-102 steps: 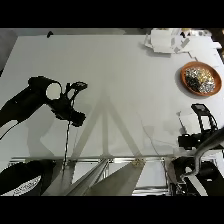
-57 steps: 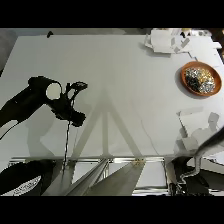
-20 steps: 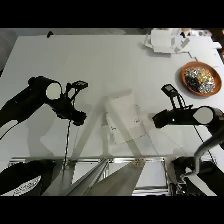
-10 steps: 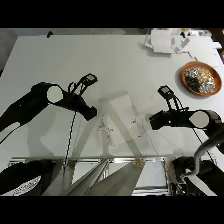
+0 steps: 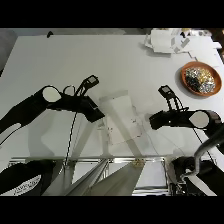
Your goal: Fold the box and place the chain.
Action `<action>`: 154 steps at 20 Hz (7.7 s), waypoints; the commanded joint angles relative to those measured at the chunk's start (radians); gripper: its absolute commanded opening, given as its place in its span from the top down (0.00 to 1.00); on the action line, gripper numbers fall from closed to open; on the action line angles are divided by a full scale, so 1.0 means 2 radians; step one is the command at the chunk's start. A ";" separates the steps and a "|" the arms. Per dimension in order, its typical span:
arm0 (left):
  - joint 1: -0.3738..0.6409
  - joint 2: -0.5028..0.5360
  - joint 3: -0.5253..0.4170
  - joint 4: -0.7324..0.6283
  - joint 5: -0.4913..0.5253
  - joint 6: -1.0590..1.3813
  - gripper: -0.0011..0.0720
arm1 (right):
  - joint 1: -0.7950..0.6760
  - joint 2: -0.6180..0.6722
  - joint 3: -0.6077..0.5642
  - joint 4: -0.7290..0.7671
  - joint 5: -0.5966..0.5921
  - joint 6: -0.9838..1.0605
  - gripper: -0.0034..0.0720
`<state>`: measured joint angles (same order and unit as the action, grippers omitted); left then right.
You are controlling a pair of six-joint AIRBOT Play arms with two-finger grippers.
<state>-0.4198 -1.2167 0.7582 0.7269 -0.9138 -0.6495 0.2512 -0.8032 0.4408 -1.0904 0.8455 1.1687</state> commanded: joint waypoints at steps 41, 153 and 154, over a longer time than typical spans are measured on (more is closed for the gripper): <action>0.007 -0.153 0.027 -0.148 -0.041 0.300 0.98 | 0.001 0.001 0.001 0.031 0.004 0.014 0.52; -0.035 -0.187 0.070 -0.070 -0.001 0.460 0.98 | 0.001 0.019 0.052 -0.032 0.052 -0.026 0.51; -0.035 -0.190 0.070 -0.077 -0.001 0.460 0.98 | 0.001 0.019 0.052 -0.032 0.052 -0.026 0.51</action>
<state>-0.4896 -1.5818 0.8986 0.5915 -0.9237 0.2691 0.2512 -0.7647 0.5442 -1.1553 0.9493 1.1164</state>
